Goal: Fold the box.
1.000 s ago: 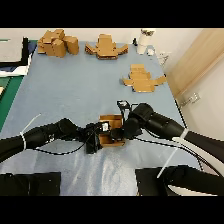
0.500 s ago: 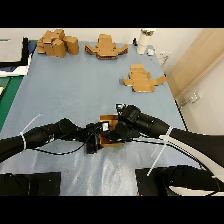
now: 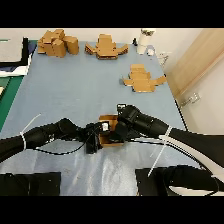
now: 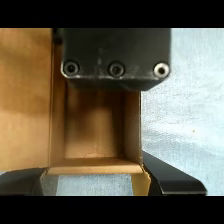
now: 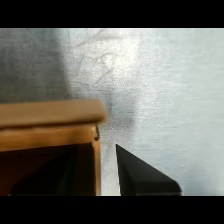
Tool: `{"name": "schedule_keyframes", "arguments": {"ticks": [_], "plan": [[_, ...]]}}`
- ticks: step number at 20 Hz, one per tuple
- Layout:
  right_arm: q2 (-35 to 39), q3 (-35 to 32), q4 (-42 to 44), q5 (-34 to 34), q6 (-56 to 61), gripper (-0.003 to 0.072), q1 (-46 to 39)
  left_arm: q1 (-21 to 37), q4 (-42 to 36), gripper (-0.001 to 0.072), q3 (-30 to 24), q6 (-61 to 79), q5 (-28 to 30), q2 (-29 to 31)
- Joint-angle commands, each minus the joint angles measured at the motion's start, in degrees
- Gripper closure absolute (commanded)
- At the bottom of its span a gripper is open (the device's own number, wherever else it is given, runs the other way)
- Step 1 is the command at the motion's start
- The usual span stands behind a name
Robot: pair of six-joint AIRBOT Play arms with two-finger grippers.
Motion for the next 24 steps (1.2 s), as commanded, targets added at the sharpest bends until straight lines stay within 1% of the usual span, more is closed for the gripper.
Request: {"name": "schedule_keyframes", "arguments": {"ticks": [1, 5, 10, 12, 15, 16, 17, 18, 19, 20, 21, 22, 23, 24], "plan": [[0.26, 0.09, 1.81, 0.11, -1.31, 0.03, 0.0, 0.0, 0.07, 0.0152, 0.02, 0.02, -0.04, 0.0], [3.02, 0.74, 2.38, -1.14, -1.25, 0.03, 0.0, 0.0, 0.07, 0.0152, 0.02, 0.02, -0.04, 0.0], [10.86, 1.75, 1.84, -4.87, 1.14, 0.0305, -0.17, 0.0, 0.09, 0.0152, 0.02, 0.02, -0.02, 0.0], [13.18, 1.75, 0.17, -6.36, 3.02, 0.0345, -0.2, 0.0, 0.09, 0.0152, 0.02, 0.02, -0.04, 0.0], [13.79, 1.75, -2.91, -11.32, 3.52, 0.0354, -2.05, 0.0, 0.09, 0.0152, 0.02, 0.02, -0.02, 0.0], [13.75, 1.75, -4.79, -12.94, 3.5, 0.0383, -2.86, 0.0, 0.09, 0.0152, 0.02, 0.02, -0.02, 0.0], [13.77, 1.75, -7.48, -13.53, 3.43, 0.0487, -3.74, 0.0, 0.09, 0.0152, 0.02, 0.02, -0.02, 0.0], [13.81, 1.75, -9.38, -13.46, 2.93, 0.0651, -4.81, 0.0, 0.07, 0.0152, 0.02, 0.02, -0.02, 0.0], [13.77, 1.75, -10.32, -12.22, 0.87, 0.0681, -6.62, 0.0, 0.07, 0.0152, 0.02, 0.02, -0.02, 0.0], [13.68, 1.75, -9.57, -9.57, -2.34, 0.0682, -9.31, 0.0, 0.07, 0.0152, 0.02, 0.02, -0.04, 0.0], [13.31, 1.73, -6.58, -5.22, -7.89, 0.0682, -13.42, 0.0, 0.07, 0.0152, 0.02, 0.02, -0.02, 0.0], [12.59, 1.75, -1.79, -0.96, -13.42, 0.0682, -18.38, 0.0, 0.09, 0.0152, 0.02, 0.02, -0.02, 0.0], [11.26, 1.73, 4.83, 3.69, -20.2, 0.0682, -23.98, 0.0, 0.09, 0.0152, 0.02, 0.02, -0.02, 0.0], [9.05, 1.75, 14.84, 8.17, -30.6, 0.0682, -30.34, 0.0, 0.09, 0.0152, 0.02, 0.02, -0.02, 0.0]]}}
